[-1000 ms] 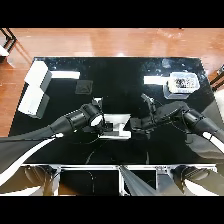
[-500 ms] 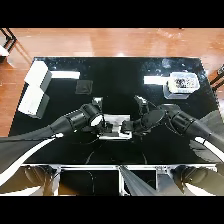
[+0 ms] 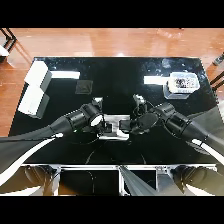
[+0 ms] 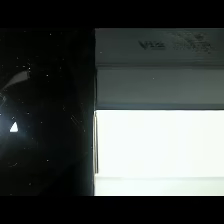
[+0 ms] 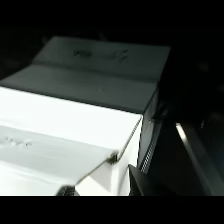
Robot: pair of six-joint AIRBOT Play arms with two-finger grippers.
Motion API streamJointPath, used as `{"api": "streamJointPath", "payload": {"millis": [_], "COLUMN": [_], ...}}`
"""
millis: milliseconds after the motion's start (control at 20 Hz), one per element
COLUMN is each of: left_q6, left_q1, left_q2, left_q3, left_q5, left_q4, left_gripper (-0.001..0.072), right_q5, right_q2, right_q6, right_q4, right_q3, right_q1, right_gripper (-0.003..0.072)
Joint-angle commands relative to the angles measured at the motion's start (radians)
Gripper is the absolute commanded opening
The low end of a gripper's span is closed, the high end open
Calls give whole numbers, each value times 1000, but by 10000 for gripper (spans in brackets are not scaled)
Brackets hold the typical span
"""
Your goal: Fold the box and place the chain.
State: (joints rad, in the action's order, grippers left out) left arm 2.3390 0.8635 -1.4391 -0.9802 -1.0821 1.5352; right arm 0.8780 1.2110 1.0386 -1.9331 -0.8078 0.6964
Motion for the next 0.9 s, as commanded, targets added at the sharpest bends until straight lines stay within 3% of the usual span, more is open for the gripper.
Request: {"api": "streamJointPath", "payload": {"millis": [0,450,650,750,850], "left_q6": [-2,-2,-2,-1,-2], "left_q1": [0,0,0,0,0], "left_q2": [0,0,0,0,0], "left_q3": [0,0,0,0,0], "left_q5": [3,3,3,3,3], "left_q4": [-2,-1,-2,-2,-1], "left_gripper": [24,24,24,24,24], "right_q5": [5,42,146,181,181], "right_q2": [18,87,153,169,171], "right_q6": [-43,-150,-220,-229,-243], "right_q4": [24,143,261,272,290], "right_q3": [-13,-39,-125,-145,-146], "right_q1": [4,61,108,116,116], "right_gripper": [358,353,352,296,295]}}
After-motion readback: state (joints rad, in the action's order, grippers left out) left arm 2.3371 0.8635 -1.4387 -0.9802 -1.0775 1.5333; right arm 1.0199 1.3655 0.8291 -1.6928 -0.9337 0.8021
